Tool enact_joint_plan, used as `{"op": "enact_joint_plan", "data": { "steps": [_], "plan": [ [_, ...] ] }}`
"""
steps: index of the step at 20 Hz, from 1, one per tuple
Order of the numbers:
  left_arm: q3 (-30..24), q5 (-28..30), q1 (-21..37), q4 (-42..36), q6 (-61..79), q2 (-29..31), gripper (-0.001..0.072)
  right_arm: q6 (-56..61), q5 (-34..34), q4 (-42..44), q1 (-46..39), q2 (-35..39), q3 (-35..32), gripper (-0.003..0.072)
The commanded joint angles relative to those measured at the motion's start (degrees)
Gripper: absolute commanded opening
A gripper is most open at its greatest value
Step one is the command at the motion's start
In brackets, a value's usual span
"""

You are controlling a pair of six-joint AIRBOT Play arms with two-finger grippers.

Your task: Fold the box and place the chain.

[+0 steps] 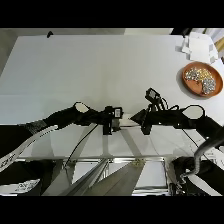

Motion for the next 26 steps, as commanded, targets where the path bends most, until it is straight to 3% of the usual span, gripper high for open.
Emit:
{"op": "enact_joint_plan", "data": {
  "steps": [1, 8, 21, 26],
  "plan": [
    [-0.02, 0.02, 0.0, 0.0, -0.02, 0.0, 0.0068, -3.17, -1.51, 4.42, -0.68, -0.04, -2.95, 0.0009],
    [-0.02, 0.02, 0.0, 0.0, -0.02, 0.0, 0.0068, -3.13, -0.35, -0.15, -0.57, -2.54, -3.43, 0.0008],
    [-0.02, 0.04, 0.0, -0.02, -0.02, 0.0, 0.0068, -3.61, -1.31, 0.9, -0.57, -4.61, -5.66, 0.0009],
    [-0.02, 0.04, 0.0, 0.0, -0.02, 0.0, 0.0068, 2.58, 0.61, -0.26, -0.57, -1.22, 0.81, 0.0011]
  ]
}}
